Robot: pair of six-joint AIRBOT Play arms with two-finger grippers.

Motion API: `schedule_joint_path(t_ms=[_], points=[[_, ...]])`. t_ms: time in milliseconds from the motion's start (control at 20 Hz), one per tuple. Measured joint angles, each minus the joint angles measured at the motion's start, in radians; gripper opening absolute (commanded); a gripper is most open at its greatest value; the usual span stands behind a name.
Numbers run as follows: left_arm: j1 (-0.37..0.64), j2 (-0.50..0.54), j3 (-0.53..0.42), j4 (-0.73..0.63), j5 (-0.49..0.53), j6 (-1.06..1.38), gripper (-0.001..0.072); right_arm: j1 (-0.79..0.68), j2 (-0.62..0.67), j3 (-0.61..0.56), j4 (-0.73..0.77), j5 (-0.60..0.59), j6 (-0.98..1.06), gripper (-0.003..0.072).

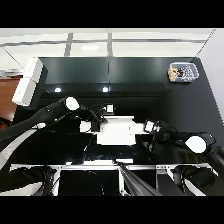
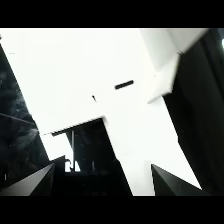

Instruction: Fold the box and place the chain.

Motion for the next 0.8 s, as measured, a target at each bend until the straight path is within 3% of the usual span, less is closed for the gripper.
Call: schedule_joint_path(t_ms=[250,550,800], points=[[0.000,-0.002,0.000,0.001,0.006,-0.007,0.0027,0.094,-0.064,-0.006,0.028,-0.024,-0.150,0.0698],[0.000,-0.005,-0.001,0.001,0.005,-0.017,0.0027,0.179,-0.166,-0.007,0.082,-0.190,-0.230,0.0698],[0.000,-0.009,-0.002,-0.001,-0.001,-0.030,0.0026,0.205,-0.222,-0.007,0.102,-0.244,-0.259,0.0697]])
